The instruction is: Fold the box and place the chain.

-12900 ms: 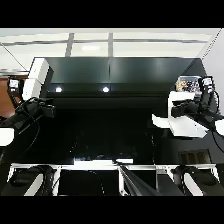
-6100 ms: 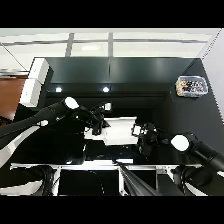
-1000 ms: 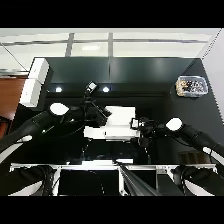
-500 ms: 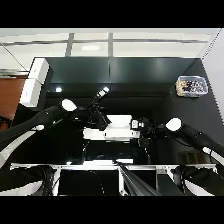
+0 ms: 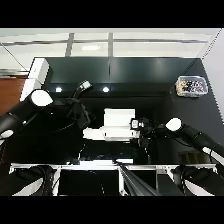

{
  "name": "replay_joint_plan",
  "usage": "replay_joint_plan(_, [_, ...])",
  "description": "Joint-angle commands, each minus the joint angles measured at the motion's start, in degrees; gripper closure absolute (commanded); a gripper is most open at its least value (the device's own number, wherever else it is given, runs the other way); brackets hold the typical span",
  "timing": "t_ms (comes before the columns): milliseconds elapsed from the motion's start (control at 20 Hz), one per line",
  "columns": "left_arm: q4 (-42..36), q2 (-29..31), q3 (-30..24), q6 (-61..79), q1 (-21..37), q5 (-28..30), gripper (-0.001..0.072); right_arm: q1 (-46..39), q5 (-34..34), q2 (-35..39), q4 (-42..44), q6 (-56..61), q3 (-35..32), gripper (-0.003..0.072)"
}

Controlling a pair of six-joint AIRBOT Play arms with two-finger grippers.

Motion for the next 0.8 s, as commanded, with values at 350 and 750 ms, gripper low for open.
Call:
replay_joint_plan(350, [4.13,1.44,-11.65,17.64,-10.38,18.47,-0.0004,0.02,-0.04,0.00,0.00,0.00,0.07,0.0526])
replay_joint_plan(750, [-3.69,-1.31,-11.52,17.55,-17.14,22.60,0.0256,0.02,-0.04,0.00,0.02,0.00,0.07,0.0526])
